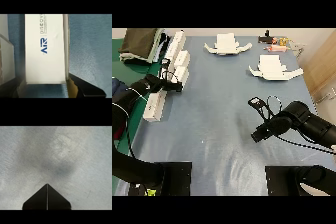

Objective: Fold the box.

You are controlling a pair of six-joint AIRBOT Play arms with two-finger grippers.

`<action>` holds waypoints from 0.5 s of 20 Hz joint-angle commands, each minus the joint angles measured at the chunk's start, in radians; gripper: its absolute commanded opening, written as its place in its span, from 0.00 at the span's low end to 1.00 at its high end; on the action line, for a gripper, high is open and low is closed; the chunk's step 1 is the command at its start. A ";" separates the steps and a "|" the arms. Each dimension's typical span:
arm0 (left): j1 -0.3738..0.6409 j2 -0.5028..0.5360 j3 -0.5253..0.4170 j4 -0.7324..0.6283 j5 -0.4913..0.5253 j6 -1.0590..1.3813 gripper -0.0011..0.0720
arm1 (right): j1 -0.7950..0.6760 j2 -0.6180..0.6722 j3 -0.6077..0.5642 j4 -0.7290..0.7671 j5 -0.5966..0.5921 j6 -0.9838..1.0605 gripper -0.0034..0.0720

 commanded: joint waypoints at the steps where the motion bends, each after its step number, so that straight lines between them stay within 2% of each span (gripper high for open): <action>1: 0.023 0.052 0.001 0.009 -0.101 -0.004 0.97 | -0.001 -0.001 0.001 0.000 0.000 0.000 0.05; 7: 0.060 0.256 0.002 0.023 -0.275 -0.005 0.97 | -0.001 -0.001 0.001 0.000 0.000 0.000 0.05; 9: 0.045 0.335 0.001 0.021 -0.376 -0.005 0.97 | -0.001 -0.001 0.001 0.000 0.000 0.000 0.05; 10: 0.031 0.368 0.001 0.021 -0.441 -0.011 0.88 | -0.001 -0.001 0.001 0.000 0.000 0.000 0.05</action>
